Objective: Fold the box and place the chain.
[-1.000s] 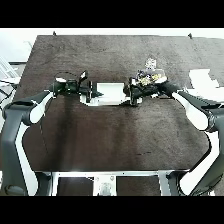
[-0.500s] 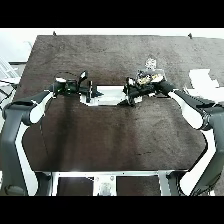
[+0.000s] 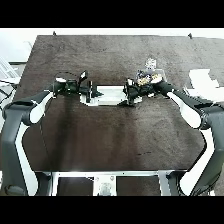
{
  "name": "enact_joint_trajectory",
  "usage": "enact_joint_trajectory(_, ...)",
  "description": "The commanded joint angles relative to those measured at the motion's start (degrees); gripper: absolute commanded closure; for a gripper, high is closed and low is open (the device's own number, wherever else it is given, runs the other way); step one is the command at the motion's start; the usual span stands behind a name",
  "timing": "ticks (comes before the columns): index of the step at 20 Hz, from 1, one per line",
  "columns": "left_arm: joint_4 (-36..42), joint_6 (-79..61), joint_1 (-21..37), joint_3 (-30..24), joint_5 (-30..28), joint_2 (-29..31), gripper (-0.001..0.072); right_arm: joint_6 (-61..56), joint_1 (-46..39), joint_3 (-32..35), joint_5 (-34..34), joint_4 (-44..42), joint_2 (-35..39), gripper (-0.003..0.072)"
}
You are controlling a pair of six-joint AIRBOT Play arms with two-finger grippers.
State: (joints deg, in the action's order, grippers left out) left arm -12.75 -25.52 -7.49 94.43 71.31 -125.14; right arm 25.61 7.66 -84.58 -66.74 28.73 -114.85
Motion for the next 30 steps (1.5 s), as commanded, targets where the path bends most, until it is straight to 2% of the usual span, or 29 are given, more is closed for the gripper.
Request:
enact_joint_trajectory(1, -0.02, 0.00, 0.02, 0.00, 0.02, -0.02, 0.0689, -0.09, 0.02, -0.04, 0.00, 0.00, -0.07, 0.0031)
enact_joint_trajectory(5, -0.02, 0.00, 0.04, 0.00, 0.02, -0.02, 0.0689, -0.09, 0.07, -0.04, -0.02, 0.04, -0.07, 0.0036)
enact_joint_trajectory(7, -0.02, 0.00, 0.04, 0.00, 0.02, -0.02, 0.0689, -0.07, 0.04, -0.04, 0.00, 0.04, -0.11, 0.0098)
enact_joint_trajectory(30, -0.02, 0.00, 0.02, 0.00, 0.02, -0.02, 0.0689, 0.13, 0.04, 0.17, 0.02, -0.13, -0.28, 0.0097)
